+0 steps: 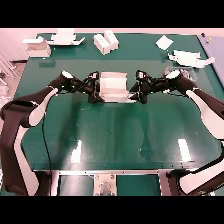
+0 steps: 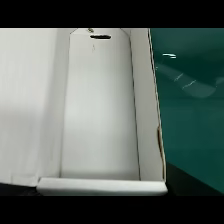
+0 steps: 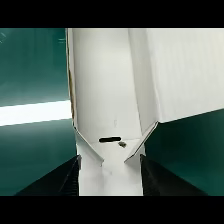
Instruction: Fold the box and place the chain.
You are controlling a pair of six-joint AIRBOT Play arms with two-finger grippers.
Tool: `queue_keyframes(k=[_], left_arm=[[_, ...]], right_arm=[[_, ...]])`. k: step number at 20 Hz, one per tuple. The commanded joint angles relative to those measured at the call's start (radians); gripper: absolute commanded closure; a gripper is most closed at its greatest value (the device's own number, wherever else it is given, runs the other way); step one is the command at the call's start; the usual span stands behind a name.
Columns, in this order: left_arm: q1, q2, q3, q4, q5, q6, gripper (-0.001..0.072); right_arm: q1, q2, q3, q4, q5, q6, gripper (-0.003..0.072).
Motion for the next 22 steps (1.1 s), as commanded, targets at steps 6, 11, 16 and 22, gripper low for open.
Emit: queue_keyframes(k=[6,11,16,22], left_arm=[[0.0,0.0,0.0,0.0,-0.005,0.0,0.0169],[0.0,0.0,0.0,0.0,-0.007,0.0,0.0168],[0.0,0.0,0.0,0.0,-0.008,0.0,0.0169],[0.0,0.0,0.0,0.0,-0.024,0.0,0.0168]], right_arm=[[0.06,-0.009,0.0,0.052,-0.031,-0.056,0.0427],[0.083,-0.009,0.0,0.077,-0.084,-0.068,0.0427],[0.089,-0.038,0.0,0.111,-0.084,-0.093,0.0391],[0.09,-0.065,0.001,0.111,-0.084,-0.112,0.0164]])
